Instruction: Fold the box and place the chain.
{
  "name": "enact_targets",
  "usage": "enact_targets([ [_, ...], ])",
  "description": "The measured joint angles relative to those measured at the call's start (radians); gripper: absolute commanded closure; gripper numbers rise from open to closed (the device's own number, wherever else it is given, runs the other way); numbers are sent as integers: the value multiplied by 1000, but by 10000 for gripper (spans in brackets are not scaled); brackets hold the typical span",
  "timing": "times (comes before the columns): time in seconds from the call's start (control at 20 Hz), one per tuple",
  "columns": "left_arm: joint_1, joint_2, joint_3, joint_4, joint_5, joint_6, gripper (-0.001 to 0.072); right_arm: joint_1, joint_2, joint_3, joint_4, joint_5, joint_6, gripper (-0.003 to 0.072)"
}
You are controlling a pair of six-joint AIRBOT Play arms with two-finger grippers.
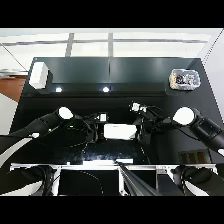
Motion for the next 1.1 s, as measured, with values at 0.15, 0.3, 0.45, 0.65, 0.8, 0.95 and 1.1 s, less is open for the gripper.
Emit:
enact_targets([
  [0.15,0,0,0,0,0,0,359,11,0,0,-19,-32,-3,150],
  [0.3,0,0,0,-2,0,-2,359,15,0,0,-28,-43,-3,387],
  [0.45,0,0,0,-2,0,-2,359,17,0,0,-32,-45,-4,388],
  [0.65,0,0,0,-1,0,-1,359,17,0,0,-35,-41,-4,388],
  [0.8,0,0,0,-1,0,-1,359,17,-1,0,-35,-40,-4,389],
  [0.95,0,0,0,-1,0,0,360,19,-5,-2,-35,-39,-4,389],
  [1.1,0,0,0,-1,0,0,359,24,-7,-2,-38,-40,-4,389],
])
